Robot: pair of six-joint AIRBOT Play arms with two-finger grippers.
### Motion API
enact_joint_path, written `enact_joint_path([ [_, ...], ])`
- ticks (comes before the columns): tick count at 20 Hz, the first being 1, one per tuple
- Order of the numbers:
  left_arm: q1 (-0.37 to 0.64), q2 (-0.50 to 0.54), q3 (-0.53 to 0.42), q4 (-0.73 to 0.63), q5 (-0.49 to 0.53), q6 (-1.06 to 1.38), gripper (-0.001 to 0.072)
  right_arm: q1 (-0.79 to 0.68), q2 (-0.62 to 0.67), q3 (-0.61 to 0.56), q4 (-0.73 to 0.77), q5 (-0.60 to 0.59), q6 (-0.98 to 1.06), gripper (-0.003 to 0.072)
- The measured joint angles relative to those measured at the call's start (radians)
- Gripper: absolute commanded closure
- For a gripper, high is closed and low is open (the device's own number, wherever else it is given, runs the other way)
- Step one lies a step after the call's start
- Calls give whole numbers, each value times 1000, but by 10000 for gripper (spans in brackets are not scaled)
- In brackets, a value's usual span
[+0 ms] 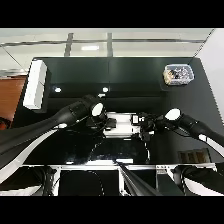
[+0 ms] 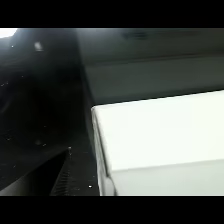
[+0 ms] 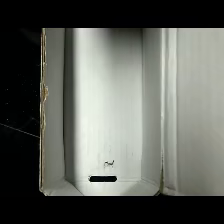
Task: Fold the box and place the chain.
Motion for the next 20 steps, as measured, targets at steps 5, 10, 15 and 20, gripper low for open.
enact_joint_path([
  [5,-19,-19,21,43,-33,-77,305,0,0,0,3,-8,3,381],
  [10,-23,-25,43,55,-31,-100,305,0,0,0,4,-8,3,381],
  [15,-24,-45,57,54,-27,-99,307,0,0,0,4,-8,3,381],
  [20,-27,-54,72,51,-21,-92,592,0,0,0,4,-8,3,381],
])
